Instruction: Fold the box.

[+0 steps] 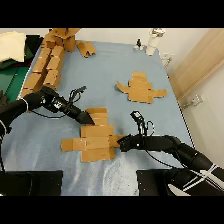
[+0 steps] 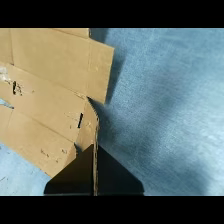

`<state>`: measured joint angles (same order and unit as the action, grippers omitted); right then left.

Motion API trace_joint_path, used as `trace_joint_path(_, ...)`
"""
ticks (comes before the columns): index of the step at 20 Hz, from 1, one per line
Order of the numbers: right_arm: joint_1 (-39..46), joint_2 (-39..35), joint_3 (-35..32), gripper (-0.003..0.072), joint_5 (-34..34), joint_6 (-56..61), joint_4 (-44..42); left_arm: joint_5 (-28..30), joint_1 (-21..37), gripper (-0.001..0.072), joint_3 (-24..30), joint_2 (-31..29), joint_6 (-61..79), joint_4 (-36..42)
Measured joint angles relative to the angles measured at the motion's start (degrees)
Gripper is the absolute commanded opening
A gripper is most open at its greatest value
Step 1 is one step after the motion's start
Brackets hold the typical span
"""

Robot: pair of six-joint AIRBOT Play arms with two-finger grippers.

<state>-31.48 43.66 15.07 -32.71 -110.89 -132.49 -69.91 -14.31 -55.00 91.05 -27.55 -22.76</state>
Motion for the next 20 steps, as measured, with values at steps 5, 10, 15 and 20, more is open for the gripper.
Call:
trace_joint_path(5, 0.00, 0.00, 0.00, 0.0001, -0.72, 0.46, 0.74, 0.48, 0.00, 0.0224, 0.00, 0.02, 1.95, 1.86)
trace_joint_path(10, -0.02, 0.02, 0.00, 0.0001, -0.94, 0.50, 1.18, -1.97, 0.00, 0.0013, -0.04, 0.02, 2.64, 0.90)
trace_joint_path(15, -0.02, 0.02, -0.02, 0.0350, -0.85, 0.52, 1.57, -3.63, 0.00, 0.0012, -0.04, 0.00, 2.97, -0.42)
trace_joint_path(20, 3.28, -0.15, 2.21, 0.0402, -0.59, 3.39, 6.93, -1.40, -0.26, 0.0012, -0.07, -1.51, 3.82, -0.59)
